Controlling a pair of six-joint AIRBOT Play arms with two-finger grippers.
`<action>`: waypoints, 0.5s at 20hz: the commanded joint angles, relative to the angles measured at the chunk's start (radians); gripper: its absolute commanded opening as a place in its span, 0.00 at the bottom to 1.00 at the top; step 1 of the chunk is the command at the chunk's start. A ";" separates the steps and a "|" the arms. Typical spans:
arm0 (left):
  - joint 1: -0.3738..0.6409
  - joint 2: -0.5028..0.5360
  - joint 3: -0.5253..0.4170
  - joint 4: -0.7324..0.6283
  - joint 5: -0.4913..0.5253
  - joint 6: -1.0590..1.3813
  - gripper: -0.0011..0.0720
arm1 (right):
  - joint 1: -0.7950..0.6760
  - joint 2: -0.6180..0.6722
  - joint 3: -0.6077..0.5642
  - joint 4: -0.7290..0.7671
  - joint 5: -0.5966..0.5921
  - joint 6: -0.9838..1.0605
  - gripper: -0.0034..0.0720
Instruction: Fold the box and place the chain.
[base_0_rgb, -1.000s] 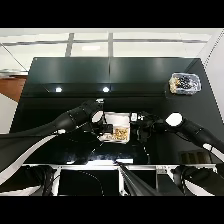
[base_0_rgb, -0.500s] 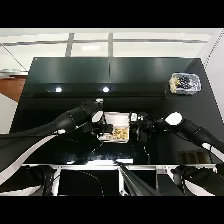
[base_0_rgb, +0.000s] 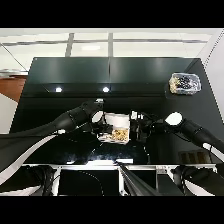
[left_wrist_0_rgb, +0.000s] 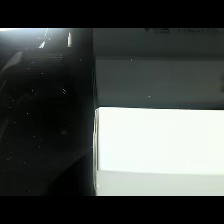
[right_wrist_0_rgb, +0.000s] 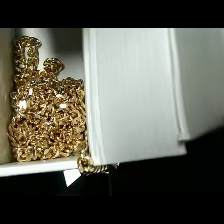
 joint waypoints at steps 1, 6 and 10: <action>0.000 0.000 0.000 0.000 -0.001 -0.001 0.06 | -0.001 0.026 0.000 -0.150 0.003 0.274 0.13; 0.000 0.000 0.000 0.000 -0.001 -0.001 0.06 | -0.001 0.150 0.010 -0.283 0.130 0.476 0.13; 0.000 0.000 0.000 0.000 -0.001 -0.001 0.06 | -0.001 0.245 0.078 -0.215 0.336 0.603 0.12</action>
